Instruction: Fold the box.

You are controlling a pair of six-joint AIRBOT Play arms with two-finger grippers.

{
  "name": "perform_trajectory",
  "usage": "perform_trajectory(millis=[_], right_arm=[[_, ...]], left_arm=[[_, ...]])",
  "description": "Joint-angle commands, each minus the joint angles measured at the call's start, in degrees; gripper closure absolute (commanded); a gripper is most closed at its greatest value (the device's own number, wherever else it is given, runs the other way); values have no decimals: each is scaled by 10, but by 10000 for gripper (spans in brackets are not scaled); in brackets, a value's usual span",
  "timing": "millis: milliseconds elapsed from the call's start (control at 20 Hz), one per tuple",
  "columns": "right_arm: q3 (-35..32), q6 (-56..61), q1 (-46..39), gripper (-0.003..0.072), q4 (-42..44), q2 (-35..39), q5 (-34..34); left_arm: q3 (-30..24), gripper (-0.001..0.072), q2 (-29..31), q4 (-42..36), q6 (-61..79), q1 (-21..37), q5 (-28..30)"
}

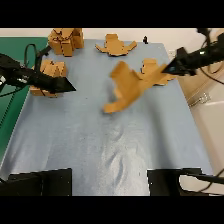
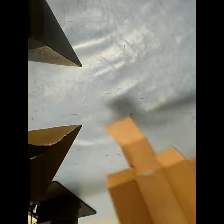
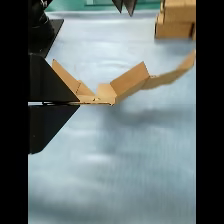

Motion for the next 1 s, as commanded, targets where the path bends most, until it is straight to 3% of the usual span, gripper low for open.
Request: perform_trajectory(millis=[0,150,250,350,450,700,950], right_arm=[[-143,12,121,678,15,43,175],[-307,-34,197,678,14,54,324],[-404,-52,238,678,17,58,461],[-474,-72,276,678,15,59,580],[-511,-87,310,678,12,59,650],[-519,-88,322,677,-14,59,666],[-519,-88,323,678,-15,59,654]], left_arm=[[6,161,5,-42,43,41,-30],[5,161,4,-52,89,58,-64],[2,161,1,-51,117,53,-65],[-13,161,-9,-50,137,46,-57],[-44,161,-26,-51,154,34,-46],[-86,162,-101,-64,235,17,27],[-64,190,-200,-180,294,17,46]])
